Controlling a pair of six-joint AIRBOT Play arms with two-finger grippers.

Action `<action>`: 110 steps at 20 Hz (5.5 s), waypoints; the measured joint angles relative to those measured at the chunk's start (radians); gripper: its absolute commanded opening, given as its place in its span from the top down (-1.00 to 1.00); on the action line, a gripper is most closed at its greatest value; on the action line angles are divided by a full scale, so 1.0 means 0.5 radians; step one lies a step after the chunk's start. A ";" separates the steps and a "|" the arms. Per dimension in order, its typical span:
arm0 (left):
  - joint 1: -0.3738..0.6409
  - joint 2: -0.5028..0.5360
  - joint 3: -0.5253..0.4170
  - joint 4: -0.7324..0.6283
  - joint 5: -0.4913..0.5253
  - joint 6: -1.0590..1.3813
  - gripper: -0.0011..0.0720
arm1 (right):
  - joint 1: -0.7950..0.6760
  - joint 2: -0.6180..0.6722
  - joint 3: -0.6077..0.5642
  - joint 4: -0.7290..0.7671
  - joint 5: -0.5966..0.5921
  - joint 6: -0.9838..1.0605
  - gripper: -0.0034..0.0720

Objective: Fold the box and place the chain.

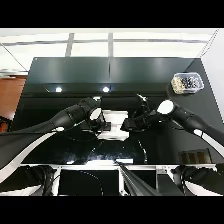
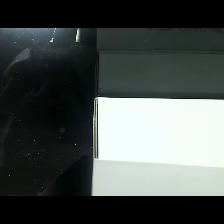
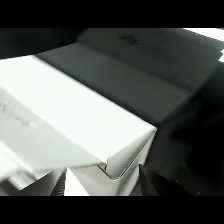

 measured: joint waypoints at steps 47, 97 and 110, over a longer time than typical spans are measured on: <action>0.000 0.000 0.000 -0.009 0.039 0.002 0.88 | 0.627 -0.377 0.551 -1.343 0.338 1.828 0.78; 0.000 0.000 0.000 0.000 -0.011 0.002 0.88 | -1.501 -0.875 1.634 -1.076 0.222 1.434 -0.64; 0.000 0.000 0.000 0.001 -0.010 0.002 0.88 | -1.482 -1.140 1.708 -0.829 0.217 1.481 0.78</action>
